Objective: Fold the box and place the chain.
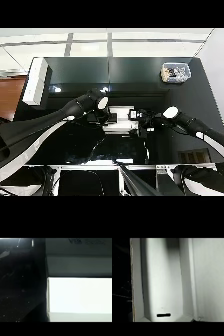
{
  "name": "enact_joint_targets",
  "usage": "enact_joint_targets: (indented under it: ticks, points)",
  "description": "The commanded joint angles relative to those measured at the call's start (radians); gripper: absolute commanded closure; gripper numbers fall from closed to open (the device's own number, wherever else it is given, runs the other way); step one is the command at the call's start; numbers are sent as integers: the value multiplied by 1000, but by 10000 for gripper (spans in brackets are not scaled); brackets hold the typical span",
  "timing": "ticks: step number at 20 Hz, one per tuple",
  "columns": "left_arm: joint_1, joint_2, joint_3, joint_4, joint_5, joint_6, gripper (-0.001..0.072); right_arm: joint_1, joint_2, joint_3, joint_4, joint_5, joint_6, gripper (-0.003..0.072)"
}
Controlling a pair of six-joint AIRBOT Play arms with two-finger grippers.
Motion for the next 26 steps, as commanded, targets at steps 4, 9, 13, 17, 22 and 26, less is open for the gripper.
enact_joint_targets:
  ticks: [4, 9, 13, 17, 22, 26]
  points:
    - [0, -1, 1, 0, -7, 0, 686, -5, 84, 1, -115, 18, 122, -23]
    - [0, -1, 1, 0, -10, 0, 686, -12, 140, 0, -209, 46, 131, 50]
    - [0, -1, 1, 0, -9, 3, 686, -2, 138, 0, -133, 45, 106, 408]
    - [0, -1, 1, -1, -8, 3, 685, 32, 92, 0, 16, 43, 85, 459]
    - [0, -1, 1, -1, -9, 2, 685, 48, 49, -1, 113, -8, 117, 482]
    - [0, -1, 1, 3, -10, 3, 685, 42, 60, 1, 62, 20, 303, 678]
